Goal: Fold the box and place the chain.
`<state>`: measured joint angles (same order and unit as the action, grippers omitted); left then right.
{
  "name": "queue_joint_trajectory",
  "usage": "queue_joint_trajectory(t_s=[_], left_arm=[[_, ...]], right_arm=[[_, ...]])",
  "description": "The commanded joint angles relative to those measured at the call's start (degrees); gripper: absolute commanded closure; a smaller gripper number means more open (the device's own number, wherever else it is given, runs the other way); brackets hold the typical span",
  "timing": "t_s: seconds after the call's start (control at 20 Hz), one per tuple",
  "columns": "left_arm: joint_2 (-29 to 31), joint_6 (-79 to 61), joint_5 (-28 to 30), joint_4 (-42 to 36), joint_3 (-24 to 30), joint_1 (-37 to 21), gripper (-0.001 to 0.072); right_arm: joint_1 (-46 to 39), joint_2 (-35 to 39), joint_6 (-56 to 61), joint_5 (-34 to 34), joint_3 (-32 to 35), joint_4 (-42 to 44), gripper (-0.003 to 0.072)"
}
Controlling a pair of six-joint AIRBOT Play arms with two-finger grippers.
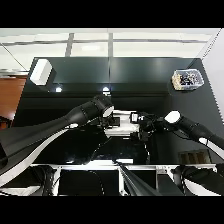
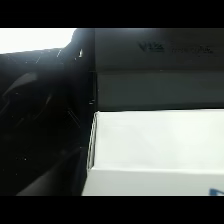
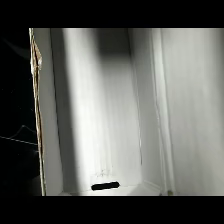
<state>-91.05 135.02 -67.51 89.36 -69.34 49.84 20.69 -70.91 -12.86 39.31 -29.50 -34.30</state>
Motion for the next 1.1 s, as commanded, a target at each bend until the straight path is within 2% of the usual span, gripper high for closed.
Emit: queue_joint_trajectory(t_s=[0.0, 0.05, 0.15, 0.2, 0.35, 0.4, 0.45, 0.5, 0.55, 1.0, 1.05], left_arm=[[-0.1, 0.3, 0.2, 0.1, -0.1, 0.0, 0.0507], [-0.1, 0.3, 0.8, 0.1, -0.1, 0.0, 0.0567], [-0.2, 0.3, 1.2, -0.1, -0.1, 0.1, 0.0595], [-0.2, 0.3, 1.1, -0.1, -0.1, 0.1, 0.0685], [-0.2, 0.3, 1.0, -0.3, -0.1, 0.0, 0.0685], [-0.2, 0.3, 1.0, -0.5, -0.1, 0.0, 0.0657], [-0.2, 0.3, 1.0, -1.2, -0.1, 0.0, 0.052], [-0.2, 0.3, 1.0, -1.4, -0.1, -0.1, 0.0306], [-0.2, 0.3, 1.0, -1.6, -0.1, -0.3, 0.0231], [-1.1, 0.3, 1.0, -2.5, -0.1, -0.4, 0.0255], [-1.2, 0.2, 1.0, -2.4, -0.1, -0.5, 0.0351]], right_arm=[[0.0, 0.0, 0.0, 0.0, 0.0, 0.0, 0.0196], [0.0, 0.0, 0.0, 0.0, 0.0, 0.0, 0.0196], [0.0, 0.0, 0.0, 0.0, 0.0, 0.0, 0.0196], [0.0, 0.0, 0.0, 0.0, 0.0, 0.0, 0.0196], [0.0, 0.0, 0.0, 0.0, 0.0, 0.0, 0.0196], [0.0, 0.0, 0.0, 0.0, 0.0, 0.0, 0.0196], [0.0, 0.0, 0.0, 0.0, 0.0, 0.0, 0.0196], [0.0, 0.0, 0.1, 0.0, 0.0, 0.0, 0.0196], [0.0, 0.0, 0.1, 0.0, 0.0, 0.0, 0.0196], [0.0, 0.0, 0.2, -0.2, 0.0, 0.0, 0.0196], [0.0, 0.0, 0.2, -0.2, 0.0, 0.0, 0.0196]])
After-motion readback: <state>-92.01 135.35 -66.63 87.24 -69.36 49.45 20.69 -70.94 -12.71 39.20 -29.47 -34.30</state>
